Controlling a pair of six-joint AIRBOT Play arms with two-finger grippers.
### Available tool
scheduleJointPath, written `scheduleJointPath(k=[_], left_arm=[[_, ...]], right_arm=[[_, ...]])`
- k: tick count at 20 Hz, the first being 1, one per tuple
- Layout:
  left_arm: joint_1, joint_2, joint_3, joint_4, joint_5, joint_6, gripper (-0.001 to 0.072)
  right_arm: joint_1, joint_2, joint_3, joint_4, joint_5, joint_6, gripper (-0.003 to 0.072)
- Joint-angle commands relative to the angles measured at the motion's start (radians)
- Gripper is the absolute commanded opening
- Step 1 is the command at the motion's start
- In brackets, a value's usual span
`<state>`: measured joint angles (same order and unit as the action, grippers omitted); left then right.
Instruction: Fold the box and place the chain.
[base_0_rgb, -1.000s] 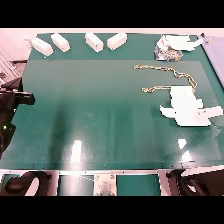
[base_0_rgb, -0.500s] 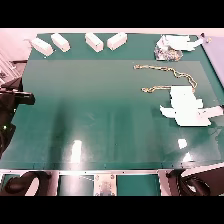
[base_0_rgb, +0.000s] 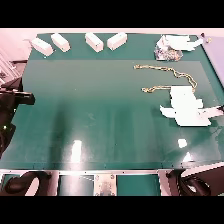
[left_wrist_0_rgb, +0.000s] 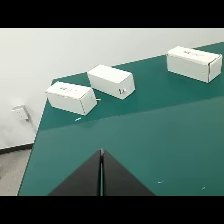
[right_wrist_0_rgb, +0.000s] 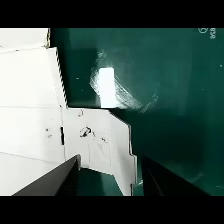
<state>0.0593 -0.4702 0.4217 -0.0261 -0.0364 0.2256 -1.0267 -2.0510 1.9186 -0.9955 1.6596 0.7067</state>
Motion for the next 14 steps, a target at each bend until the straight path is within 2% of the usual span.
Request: scheduleJointPath(k=[1,5,9,12,13,14], left_arm=[[0.000,0.000,0.000,0.000,0.000,0.000,0.0019],[0.000,0.000,0.000,0.000,0.000,0.000,0.0019],[0.000,0.000,0.000,0.000,0.000,0.000,0.0019],[0.000,0.000,0.000,0.000,0.000,0.000,0.0019],[0.000,0.000,0.000,0.000,0.000,0.000,0.0019],[0.000,0.000,0.000,0.000,0.000,0.000,0.0019]], right_arm=[[0.016,-0.025,0.001,-0.001,0.019,0.000,0.0460],[0.039,-0.065,0.001,0.000,0.076,0.000,0.0450],[0.060,-0.089,0.000,0.000,0.108,-0.011,0.0382],[0.070,-0.089,-0.001,0.000,0.133,-0.067,0.0123],[0.070,-0.089,-0.001,0.000,0.169,-0.101,0.0063],[0.070,-0.089,-0.001,0.000,0.182,-0.114,0.0039]])
